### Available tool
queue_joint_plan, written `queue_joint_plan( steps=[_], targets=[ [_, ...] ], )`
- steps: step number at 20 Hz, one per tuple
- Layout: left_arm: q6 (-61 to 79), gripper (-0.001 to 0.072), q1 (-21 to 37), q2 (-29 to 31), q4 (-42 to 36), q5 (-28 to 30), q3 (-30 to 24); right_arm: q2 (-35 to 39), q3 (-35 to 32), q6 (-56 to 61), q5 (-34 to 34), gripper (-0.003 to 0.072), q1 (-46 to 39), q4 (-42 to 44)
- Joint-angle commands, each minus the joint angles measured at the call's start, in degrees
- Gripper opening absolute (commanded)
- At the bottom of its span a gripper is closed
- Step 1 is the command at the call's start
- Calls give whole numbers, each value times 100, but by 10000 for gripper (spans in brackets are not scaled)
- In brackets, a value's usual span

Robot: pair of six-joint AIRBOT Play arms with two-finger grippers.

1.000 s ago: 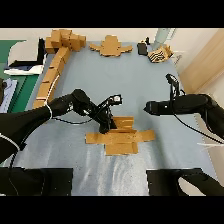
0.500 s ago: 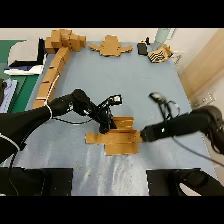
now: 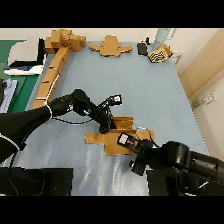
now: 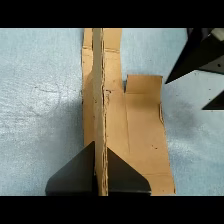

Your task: Fold the box.

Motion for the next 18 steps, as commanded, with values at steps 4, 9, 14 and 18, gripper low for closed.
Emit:
queue_joint_plan(
  steps=[4, 9, 14, 18],
  targets=[
    [2, 13, 2, -2, 0, 2, 0, -852, -96, -7, 852, 613, 216, -1314],
    [2, 14, 2, -2, 0, 2, 0, -973, -96, 26, 1019, 613, 212, -1532],
    [2, 14, 2, -2, 0, 4, 0, -925, 109, 125, 931, 614, 212, -1670],
    [2, 13, 2, -2, 0, 4, 0, -870, 286, 131, 922, 614, 210, -1989]
  ],
)
